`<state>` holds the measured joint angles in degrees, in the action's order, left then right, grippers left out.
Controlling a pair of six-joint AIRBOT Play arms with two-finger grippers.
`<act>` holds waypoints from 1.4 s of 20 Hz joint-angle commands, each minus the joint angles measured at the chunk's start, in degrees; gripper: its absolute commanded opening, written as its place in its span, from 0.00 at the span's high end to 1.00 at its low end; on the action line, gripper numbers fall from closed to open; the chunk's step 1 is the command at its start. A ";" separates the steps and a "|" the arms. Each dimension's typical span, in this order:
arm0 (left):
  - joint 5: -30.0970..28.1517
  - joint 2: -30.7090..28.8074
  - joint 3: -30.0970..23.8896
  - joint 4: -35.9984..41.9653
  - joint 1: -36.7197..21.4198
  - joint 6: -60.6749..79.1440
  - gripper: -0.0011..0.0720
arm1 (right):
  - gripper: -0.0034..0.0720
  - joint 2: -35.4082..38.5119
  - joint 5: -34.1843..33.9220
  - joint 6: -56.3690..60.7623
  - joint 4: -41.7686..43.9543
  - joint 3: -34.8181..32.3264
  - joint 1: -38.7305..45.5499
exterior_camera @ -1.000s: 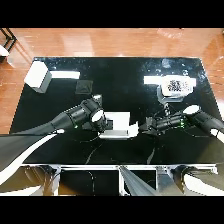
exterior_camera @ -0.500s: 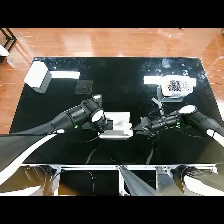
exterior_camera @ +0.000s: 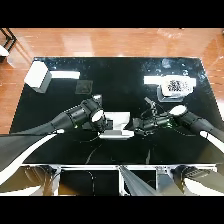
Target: Fold the box and place the chain.
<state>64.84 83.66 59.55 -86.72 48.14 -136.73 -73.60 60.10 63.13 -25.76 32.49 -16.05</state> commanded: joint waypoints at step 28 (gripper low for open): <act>-0.13 0.02 0.00 -0.02 0.02 0.02 0.96 | 0.17 0.00 0.07 36.52 -43.85 16.68 -19.37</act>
